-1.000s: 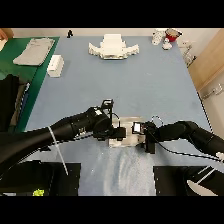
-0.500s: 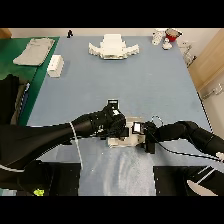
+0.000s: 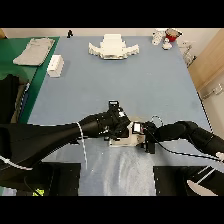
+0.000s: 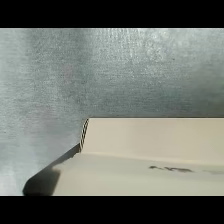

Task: Fold the box.

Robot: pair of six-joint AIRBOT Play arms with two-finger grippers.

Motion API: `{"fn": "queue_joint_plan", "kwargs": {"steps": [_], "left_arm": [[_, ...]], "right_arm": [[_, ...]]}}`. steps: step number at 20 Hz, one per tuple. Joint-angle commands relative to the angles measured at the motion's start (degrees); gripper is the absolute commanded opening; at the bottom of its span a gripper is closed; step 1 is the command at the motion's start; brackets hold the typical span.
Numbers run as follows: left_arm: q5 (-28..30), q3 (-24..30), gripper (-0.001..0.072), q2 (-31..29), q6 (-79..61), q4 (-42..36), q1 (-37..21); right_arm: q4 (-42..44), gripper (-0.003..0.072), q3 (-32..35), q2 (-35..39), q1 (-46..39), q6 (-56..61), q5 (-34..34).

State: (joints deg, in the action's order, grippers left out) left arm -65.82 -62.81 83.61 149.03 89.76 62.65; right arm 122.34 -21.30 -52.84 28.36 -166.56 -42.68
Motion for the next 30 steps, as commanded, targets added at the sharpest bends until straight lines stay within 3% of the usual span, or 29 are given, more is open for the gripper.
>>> {"fn": "queue_joint_plan", "kwargs": {"steps": [1,2,3,4,11,12,13,14,20,26,27,30], "left_arm": [[0.7,-0.1,0.0218,0.9,0.3,-0.2,0.9],[0.7,-0.1,0.0217,1.1,0.3,-0.1,1.0],[0.7,-0.1,0.0164,1.1,0.4,-0.2,1.0],[0.7,-0.2,0.0017,1.1,0.2,0.1,0.9],[0.7,-0.2,0.002,1.1,0.3,0.3,0.9],[0.7,-0.2,0.0199,1.1,0.1,0.3,0.9],[0.7,-0.2,0.0515,1.1,0.2,0.3,0.9],[0.7,-0.2,0.0604,1.1,0.4,0.3,0.9],[-0.4,-0.5,0.0604,0.9,0.3,0.3,0.9],[-13.6,-4.6,0.0602,-5.2,-8.2,0.1,1.2],[-14.8,-5.0,0.057,-6.7,-9.2,0.0,1.5],[-16.5,-5.0,0.0017,-10.5,-13.0,0.0,3.7]], "right_arm": [[0.0,0.0405,0.0,0.0,0.0,0.0,0.0],[0.0,0.0406,0.0,0.1,0.0,0.0,0.0],[0.0,0.0405,0.0,0.0,0.0,0.0,0.0],[0.0,0.0405,0.0,0.0,0.0,0.0,0.0],[0.0,0.0405,0.0,0.1,0.0,0.0,0.0],[0.0,0.0405,0.0,0.0,0.0,0.0,0.0],[0.0,0.0405,0.0,0.1,0.0,0.0,0.0],[0.0,0.0405,0.0,0.0,0.0,0.0,0.0],[0.0,0.0405,0.0,0.1,0.0,0.0,0.0],[0.0,0.0405,0.0,0.0,0.0,0.0,0.0],[0.0,0.0405,0.0,0.0,0.0,0.0,0.0],[0.0,0.0405,0.0,0.1,0.0,0.0,0.0]]}}
